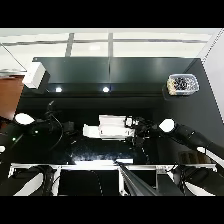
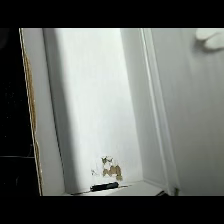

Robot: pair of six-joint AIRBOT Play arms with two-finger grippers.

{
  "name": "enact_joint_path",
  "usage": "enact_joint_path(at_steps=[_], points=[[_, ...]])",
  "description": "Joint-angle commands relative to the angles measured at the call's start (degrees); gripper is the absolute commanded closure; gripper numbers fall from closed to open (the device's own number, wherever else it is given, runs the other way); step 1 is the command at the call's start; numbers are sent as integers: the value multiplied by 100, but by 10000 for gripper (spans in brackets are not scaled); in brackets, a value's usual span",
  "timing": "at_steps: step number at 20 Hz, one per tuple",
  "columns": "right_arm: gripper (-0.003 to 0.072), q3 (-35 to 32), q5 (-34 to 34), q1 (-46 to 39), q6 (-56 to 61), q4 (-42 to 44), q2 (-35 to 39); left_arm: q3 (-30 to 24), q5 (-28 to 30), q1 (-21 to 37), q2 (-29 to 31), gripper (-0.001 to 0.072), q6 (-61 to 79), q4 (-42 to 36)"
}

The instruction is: Fold the box and place the chain.

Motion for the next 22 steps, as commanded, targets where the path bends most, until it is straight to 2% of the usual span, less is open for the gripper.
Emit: enact_joint_path(at_steps=[1, 5, 8, 9, 10, 11, 13, 14, 15, 16, 17, 18, 22], points=[[345, -2, 4, 7, 4, 2, -2, -114, 138, -407, -542, 681, -149, -660], [345, -2, 7, 7, 4, 2, -4, -103, 638, -903, -949, 682, -127, -824], [345, -2, 2, 7, 4, 0, -4, -94, 610, -940, -951, 670, 2, -820], [345, -2, 4, 7, 4, 0, -4, -68, 575, -942, -929, 578, 24, -820], [345, -2, 2, 7, 4, 2, -4, -15, 444, -944, -914, 521, 131, -826], [345, -2, 2, 7, 4, 2, -4, 55, 267, -946, -911, 517, 282, -824], [344, -2, 2, 7, 4, 2, -2, 210, -81, -946, -911, 217, 380, -820], [344, -2, 2, 7, 4, 2, -2, 302, -262, -946, -911, 185, 472, -807], [344, -2, 2, 7, 4, 0, -4, 385, -391, -946, -911, 182, 483, -802], [344, -2, 2, 7, 4, 2, -2, 470, -481, -949, -911, 133, 485, -802], [344, -2, 4, 7, 4, 2, -2, 544, -535, -946, -911, 52, 483, -802], [345, -2, 4, 7, 4, 2, -2, 612, -570, -949, -911, 10, 485, -804], [345, -2, 2, 7, 7, 2, -2, 752, -752, -1104, -911, 7, 557, -807]])
